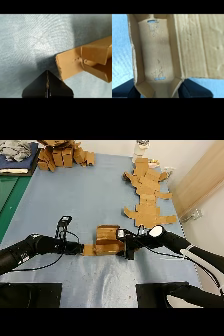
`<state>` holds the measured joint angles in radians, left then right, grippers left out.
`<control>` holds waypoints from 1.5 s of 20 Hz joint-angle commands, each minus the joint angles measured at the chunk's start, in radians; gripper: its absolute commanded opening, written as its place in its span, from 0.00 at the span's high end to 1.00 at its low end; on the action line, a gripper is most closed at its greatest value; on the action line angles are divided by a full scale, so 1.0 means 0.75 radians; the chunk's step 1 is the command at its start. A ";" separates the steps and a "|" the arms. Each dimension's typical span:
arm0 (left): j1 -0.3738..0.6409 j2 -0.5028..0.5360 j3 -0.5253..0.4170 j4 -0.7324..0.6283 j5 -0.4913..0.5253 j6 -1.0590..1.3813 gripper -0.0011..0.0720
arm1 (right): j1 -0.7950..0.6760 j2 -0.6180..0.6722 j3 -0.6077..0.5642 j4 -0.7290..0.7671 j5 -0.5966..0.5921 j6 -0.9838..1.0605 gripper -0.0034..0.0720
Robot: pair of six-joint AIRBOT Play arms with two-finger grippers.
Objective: Fold the box.
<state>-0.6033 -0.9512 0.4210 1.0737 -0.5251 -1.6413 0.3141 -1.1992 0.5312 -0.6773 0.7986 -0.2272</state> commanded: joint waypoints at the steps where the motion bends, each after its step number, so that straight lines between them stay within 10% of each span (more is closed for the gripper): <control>1: -0.003 -0.030 0.000 -0.080 0.017 0.013 0.97 | -0.001 -0.001 -0.001 -0.007 -0.010 0.004 0.15; 30: 0.104 -0.026 0.065 -0.631 -0.118 0.458 0.97 | -0.001 -0.001 -0.001 -0.011 -0.018 0.003 0.15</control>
<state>-0.5461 -0.9722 0.4648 0.6159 -0.6006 -1.3140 0.3141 -1.1992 0.5308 -0.6849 0.7856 -0.2245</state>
